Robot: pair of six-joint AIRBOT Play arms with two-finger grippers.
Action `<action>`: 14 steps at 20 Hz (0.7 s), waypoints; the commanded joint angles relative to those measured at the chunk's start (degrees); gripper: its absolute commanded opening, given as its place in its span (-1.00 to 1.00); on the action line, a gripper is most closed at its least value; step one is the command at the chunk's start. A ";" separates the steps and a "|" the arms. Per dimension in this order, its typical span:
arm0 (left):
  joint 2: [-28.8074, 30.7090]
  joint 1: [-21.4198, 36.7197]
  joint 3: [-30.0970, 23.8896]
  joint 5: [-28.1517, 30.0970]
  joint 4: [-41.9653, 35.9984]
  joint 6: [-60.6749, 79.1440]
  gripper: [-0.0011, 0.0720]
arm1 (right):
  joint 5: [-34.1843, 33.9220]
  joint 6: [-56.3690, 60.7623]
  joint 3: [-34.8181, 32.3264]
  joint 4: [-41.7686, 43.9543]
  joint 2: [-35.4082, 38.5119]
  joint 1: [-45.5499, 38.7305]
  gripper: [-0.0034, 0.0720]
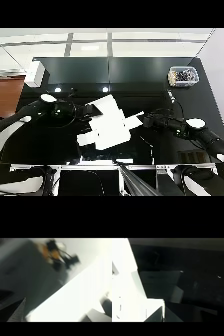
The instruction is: Fold the box and place the chain.
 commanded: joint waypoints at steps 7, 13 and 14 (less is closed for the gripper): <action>-9.25 1.05 5.73 -19.87 8.92 15.76 0.65 | -0.72 -0.22 -0.07 1.09 0.04 0.74 -0.89; -9.73 1.01 9.66 -20.11 9.66 16.83 0.09 | -0.70 -0.20 -0.09 1.07 0.04 0.74 -0.89; -9.97 0.96 10.25 -20.13 9.66 16.83 0.09 | -0.72 -0.22 -0.07 1.07 0.04 0.74 -0.89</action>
